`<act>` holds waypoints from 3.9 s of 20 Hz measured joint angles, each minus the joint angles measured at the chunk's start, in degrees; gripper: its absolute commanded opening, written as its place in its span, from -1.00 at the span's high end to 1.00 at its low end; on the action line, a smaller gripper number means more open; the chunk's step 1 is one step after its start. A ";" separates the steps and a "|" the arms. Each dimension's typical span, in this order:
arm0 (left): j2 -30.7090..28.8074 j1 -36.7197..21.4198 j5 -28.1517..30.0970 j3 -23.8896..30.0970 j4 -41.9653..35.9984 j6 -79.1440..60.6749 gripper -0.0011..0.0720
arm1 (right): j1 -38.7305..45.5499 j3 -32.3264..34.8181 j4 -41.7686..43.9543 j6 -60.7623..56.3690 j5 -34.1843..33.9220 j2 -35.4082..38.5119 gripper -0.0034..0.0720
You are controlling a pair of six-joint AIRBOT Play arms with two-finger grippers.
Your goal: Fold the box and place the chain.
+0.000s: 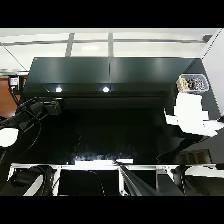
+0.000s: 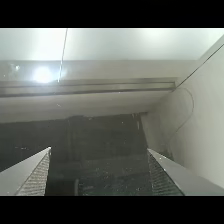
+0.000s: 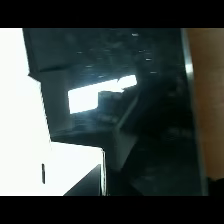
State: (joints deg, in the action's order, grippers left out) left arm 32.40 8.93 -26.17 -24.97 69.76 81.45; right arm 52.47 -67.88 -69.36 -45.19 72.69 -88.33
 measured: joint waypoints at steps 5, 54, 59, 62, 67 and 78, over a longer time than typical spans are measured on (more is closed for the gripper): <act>0.00 0.00 -0.81 -0.02 -1.20 0.02 -0.97 | -3.17 0.55 8.33 -0.39 6.05 0.28 0.87; 54.36 2.86 -49.20 -19.39 -39.69 -47.10 0.42 | -66.55 48.11 55.39 0.90 -29.29 32.17 0.87; 54.51 4.70 -49.05 -20.59 -35.28 -50.34 0.90 | -66.42 48.11 54.31 0.90 -29.24 32.15 0.31; 54.47 4.96 -48.70 -21.03 -33.68 -52.04 0.90 | -63.78 47.10 52.74 0.83 -28.61 32.17 -0.77; 51.41 5.68 -47.65 -23.74 -30.32 -53.51 0.91 | -55.34 34.34 39.08 2.89 -17.64 32.20 -0.76; 45.90 16.41 -26.36 -24.90 -27.67 -71.82 0.90 | -59.82 21.94 21.88 19.15 -12.17 32.09 -0.58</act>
State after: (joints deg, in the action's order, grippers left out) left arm 78.30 25.34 -52.53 -49.87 42.09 9.63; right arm -7.35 -45.93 -47.48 -26.04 60.51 -56.25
